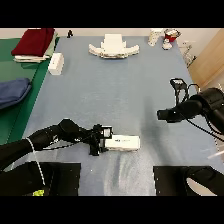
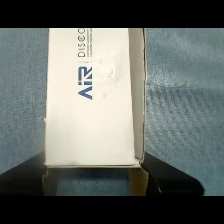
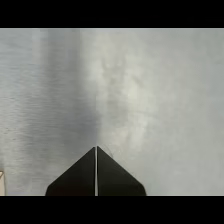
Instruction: Fold the box.
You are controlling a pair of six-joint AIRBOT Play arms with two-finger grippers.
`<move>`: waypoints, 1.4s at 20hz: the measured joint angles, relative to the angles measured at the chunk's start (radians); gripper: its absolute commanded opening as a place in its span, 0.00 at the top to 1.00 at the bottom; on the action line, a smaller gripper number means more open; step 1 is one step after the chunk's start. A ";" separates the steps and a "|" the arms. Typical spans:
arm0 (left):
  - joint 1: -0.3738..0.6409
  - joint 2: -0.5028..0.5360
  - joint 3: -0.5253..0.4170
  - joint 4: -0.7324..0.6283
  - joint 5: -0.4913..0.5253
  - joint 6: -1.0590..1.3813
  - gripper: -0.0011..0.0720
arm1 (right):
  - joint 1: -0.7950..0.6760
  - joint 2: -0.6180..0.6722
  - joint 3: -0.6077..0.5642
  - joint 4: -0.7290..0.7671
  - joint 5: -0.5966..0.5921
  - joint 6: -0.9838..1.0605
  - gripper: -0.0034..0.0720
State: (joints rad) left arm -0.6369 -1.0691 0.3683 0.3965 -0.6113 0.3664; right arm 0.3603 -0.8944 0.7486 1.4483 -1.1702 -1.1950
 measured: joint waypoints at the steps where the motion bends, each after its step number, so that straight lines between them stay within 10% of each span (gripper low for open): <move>1: 0.000 0.000 0.000 0.000 0.003 0.000 0.37 | -0.007 -0.018 0.006 0.003 -0.021 0.021 0.93; 9: 0.087 0.066 0.021 -0.013 0.291 -0.232 0.37 | -0.023 -0.061 0.019 0.072 -0.073 0.074 0.93; 17: 0.470 0.128 0.027 -0.017 0.622 -0.413 0.37 | -0.023 -0.064 0.019 0.081 -0.080 0.080 0.93; 28: 0.919 -0.119 0.291 0.116 0.399 -0.583 0.37 | -0.023 -0.064 0.019 0.082 -0.080 0.080 0.93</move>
State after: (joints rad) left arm 0.2821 -1.1877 0.6594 0.5121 -0.2123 -0.2169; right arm 0.3370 -0.9585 0.7681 1.5299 -1.2507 -1.1149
